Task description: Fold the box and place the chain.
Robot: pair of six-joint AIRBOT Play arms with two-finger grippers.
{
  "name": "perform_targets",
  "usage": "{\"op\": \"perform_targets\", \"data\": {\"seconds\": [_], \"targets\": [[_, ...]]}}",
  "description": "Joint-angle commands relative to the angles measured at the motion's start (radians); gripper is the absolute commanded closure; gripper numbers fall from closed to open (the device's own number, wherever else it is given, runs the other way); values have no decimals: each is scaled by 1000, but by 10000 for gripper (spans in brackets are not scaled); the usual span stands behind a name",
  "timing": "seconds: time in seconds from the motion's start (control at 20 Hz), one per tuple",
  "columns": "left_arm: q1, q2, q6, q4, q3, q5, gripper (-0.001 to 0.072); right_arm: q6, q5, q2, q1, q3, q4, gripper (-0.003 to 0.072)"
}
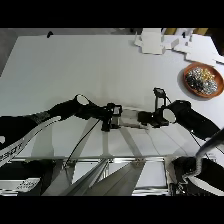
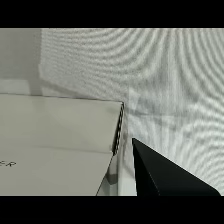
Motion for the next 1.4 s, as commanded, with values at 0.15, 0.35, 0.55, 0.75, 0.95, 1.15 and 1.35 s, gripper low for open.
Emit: {"op": "perform_targets", "data": {"seconds": [0.15, 0.35, 0.55, 0.75, 0.95, 1.15, 1.35], "targets": [[0, 0, 0, 1, 1, 0, 573, -26, 15, -37, 29, 10, 5, 353], [0, 0, 0, 0, 1, 0, 573, -72, 82, -95, 41, 55, 4, 353], [0, 0, 0, 0, 1, 0, 573, -72, 75, -95, 41, 57, 4, 356], [0, 0, 0, 0, 1, 0, 573, -72, 97, -95, 41, 57, 5, 412], [0, 0, 0, 0, 1, 0, 573, -60, 107, -95, 41, 57, 10, 457], [0, 0, 0, 0, 1, 0, 573, -60, 106, -95, 41, 57, 21, 481], [0, 0, 0, 0, 0, 0, 573, -60, 101, -95, 41, 56, 20, 657]]}}
